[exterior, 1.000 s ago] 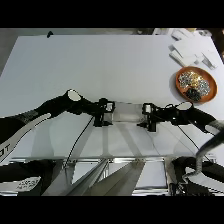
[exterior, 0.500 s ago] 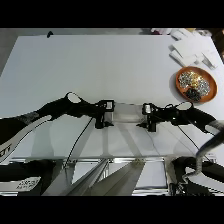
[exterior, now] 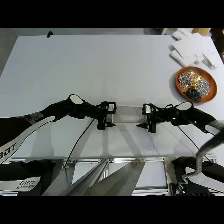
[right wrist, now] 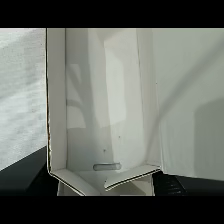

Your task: Fold the box and place the chain.

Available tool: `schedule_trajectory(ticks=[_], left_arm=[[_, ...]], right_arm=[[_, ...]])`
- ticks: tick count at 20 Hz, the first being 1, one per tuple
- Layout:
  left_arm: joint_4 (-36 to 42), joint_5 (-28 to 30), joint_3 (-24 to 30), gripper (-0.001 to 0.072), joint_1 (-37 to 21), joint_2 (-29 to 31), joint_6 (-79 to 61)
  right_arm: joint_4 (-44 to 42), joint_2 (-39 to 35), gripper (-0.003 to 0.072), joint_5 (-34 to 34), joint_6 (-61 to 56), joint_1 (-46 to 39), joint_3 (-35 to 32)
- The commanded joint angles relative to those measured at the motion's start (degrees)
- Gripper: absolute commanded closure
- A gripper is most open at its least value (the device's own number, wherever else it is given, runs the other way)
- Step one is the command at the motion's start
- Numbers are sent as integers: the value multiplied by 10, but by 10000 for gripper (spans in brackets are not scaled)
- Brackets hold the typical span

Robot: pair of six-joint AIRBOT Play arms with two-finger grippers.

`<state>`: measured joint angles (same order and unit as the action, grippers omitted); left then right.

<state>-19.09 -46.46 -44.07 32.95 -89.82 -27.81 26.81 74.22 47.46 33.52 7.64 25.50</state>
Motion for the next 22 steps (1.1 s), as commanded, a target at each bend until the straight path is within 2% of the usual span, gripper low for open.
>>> schedule_trajectory(ticks=[1, 19, 20, 22], left_arm=[[2, 4, 0, 399, 1, -1, -3], [2, 3, 0, 398, 0, -1, -3], [2, 3, 0, 398, 0, -1, -3], [2, 3, 0, 398, 0, -1, -3]], right_arm=[[-1, 0, 366, -1, 0, 0, 0], [-1, 0, 366, -1, -1, 0, 0], [3, -1, 357, 9, -29, 0, 0], [17, -10, 197, 9, -42, 0, 0]])
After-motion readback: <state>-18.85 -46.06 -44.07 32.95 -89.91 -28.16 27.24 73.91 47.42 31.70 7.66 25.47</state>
